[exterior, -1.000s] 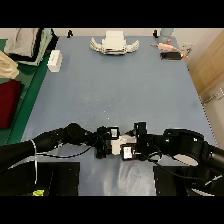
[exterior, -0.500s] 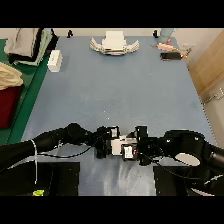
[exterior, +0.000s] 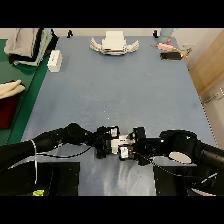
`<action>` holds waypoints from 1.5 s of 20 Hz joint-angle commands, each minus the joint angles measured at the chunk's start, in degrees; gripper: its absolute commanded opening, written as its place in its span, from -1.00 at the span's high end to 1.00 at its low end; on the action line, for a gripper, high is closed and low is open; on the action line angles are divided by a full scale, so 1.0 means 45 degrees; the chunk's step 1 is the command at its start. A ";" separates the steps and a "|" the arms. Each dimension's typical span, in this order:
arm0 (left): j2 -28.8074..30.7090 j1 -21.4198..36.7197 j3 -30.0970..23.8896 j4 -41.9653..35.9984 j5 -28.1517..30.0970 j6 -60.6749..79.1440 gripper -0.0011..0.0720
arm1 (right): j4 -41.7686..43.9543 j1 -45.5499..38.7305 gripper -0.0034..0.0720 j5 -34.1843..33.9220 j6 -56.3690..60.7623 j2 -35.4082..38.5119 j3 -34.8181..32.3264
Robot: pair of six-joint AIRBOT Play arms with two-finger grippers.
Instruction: Fold the box.
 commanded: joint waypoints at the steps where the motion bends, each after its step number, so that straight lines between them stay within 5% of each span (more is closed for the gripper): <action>1: 0.0000 0.0005 0.0010 0.0000 0.0000 0.0024 -0.30 | -0.0554 0.0005 -0.47 -0.0398 0.0005 -0.0267 -0.0005; 8: 0.0000 0.0005 0.0010 0.0000 -0.0005 0.0024 -0.30 | -0.0525 0.0005 -0.16 -0.0291 0.0005 -0.0257 0.0000; 26: 0.0000 0.0005 0.0010 0.0000 -0.0005 0.0024 -0.30 | -0.1161 -0.0029 -0.15 -0.0947 0.0015 0.0340 0.0019; 28: 0.0000 0.0005 0.0010 0.0000 0.0000 0.0024 -0.30 | -0.1010 -0.0019 0.08 -0.0937 0.0010 -0.0019 0.0019; 30: 0.0000 0.0005 0.0010 0.0000 0.0000 0.0024 -0.30 | -0.0714 -0.0010 0.08 -0.0899 0.0005 -0.0121 0.0019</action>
